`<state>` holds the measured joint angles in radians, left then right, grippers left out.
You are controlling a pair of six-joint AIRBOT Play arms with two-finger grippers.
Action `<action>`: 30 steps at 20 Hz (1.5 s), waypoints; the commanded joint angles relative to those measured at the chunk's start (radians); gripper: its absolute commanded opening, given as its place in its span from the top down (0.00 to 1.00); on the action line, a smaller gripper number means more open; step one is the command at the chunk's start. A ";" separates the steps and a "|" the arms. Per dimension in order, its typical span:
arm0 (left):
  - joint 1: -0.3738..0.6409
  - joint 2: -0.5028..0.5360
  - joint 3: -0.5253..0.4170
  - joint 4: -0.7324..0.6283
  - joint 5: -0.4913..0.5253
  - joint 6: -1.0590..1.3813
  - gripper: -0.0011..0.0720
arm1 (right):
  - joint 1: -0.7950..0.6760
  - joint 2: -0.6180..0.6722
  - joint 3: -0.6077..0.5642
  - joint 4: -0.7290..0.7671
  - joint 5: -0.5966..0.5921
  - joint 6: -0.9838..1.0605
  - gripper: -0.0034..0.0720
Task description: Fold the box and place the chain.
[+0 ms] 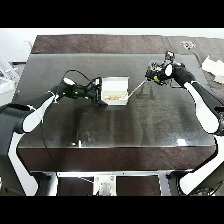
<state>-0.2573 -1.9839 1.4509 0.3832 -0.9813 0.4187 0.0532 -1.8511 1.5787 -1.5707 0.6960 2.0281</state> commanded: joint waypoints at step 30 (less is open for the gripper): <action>0.000 0.001 0.000 0.000 0.000 0.000 0.32 | 0.096 0.034 0.065 0.084 0.160 -0.105 0.94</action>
<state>-0.2573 -1.9839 1.4509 0.3828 -0.9813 0.4183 0.1417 -1.8862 1.6291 -1.4853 0.8970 1.9491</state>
